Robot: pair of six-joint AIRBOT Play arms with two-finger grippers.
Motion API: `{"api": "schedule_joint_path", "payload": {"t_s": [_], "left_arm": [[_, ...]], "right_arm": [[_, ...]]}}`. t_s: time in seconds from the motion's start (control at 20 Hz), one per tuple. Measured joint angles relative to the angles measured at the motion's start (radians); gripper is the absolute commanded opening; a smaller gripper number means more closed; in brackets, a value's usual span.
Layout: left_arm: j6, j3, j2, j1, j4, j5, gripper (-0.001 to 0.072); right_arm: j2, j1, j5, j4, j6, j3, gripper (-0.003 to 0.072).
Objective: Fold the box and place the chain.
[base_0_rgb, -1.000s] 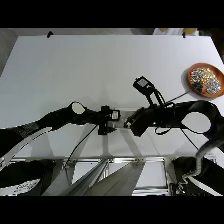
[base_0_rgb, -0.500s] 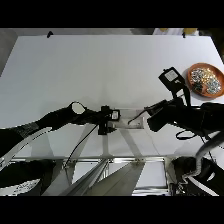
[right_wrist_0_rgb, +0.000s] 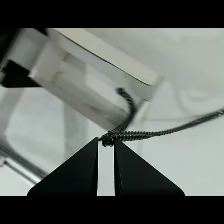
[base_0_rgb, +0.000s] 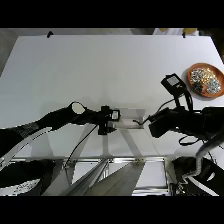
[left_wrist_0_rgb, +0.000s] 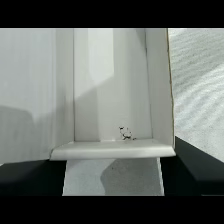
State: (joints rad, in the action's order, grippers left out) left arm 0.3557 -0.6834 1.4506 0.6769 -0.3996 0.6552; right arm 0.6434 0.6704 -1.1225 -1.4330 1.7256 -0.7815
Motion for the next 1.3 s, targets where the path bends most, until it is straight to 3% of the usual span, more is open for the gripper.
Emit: {"api": "schedule_joint_path", "payload": {"t_s": [0.3, 0.45, 0.5, 0.65, 0.75, 0.85, 1.1, 1.2, 1.3], "left_arm": [[0.0, 0.0, 0.0, 0.0, 0.0, 0.0, 0.0206], [0.0, 0.0, 0.0, 0.0, 0.0, 0.0, 0.0206], [0.0, 0.0, 0.0, 0.0, 0.0, 0.0, 0.0206], [0.0, 0.0, 0.0, 0.0, 0.0, 0.0, 0.0206], [0.0, 0.0, 0.0, 0.0, 0.0, 0.0, 0.0206], [0.0, 0.0, 0.0, 0.0, 0.0, 0.0, 0.0206], [0.0, 0.0, 0.0, 0.0, 0.0, 0.0, 0.0206], [0.0, 0.0, 0.0, 0.0, 0.0, 0.0, 0.0206], [0.0, 0.0, 0.0, 0.0, 0.0, 0.0, 0.0206]], "right_arm": [[0.192, 0.002, 0.113, 0.166, -0.113, 0.0, 0.0032], [0.28, 0.013, 0.112, 0.19, -0.149, 0.0, 0.0253], [0.294, 0.016, 0.109, 0.194, -0.161, -0.002, 0.0276], [0.308, 0.0, 0.061, 0.188, -0.193, -0.048, 0.0268], [0.306, -0.049, 0.006, 0.148, -0.204, -0.11, 0.0112], [0.304, -0.132, -0.031, 0.093, -0.208, -0.165, 0.002], [0.362, -0.414, -0.041, -0.034, -0.21, -0.212, 0.0025], [0.422, -0.511, -0.034, -0.051, -0.208, -0.205, 0.0237], [0.487, -0.579, -0.017, -0.063, -0.208, -0.19, 0.0297]]}}
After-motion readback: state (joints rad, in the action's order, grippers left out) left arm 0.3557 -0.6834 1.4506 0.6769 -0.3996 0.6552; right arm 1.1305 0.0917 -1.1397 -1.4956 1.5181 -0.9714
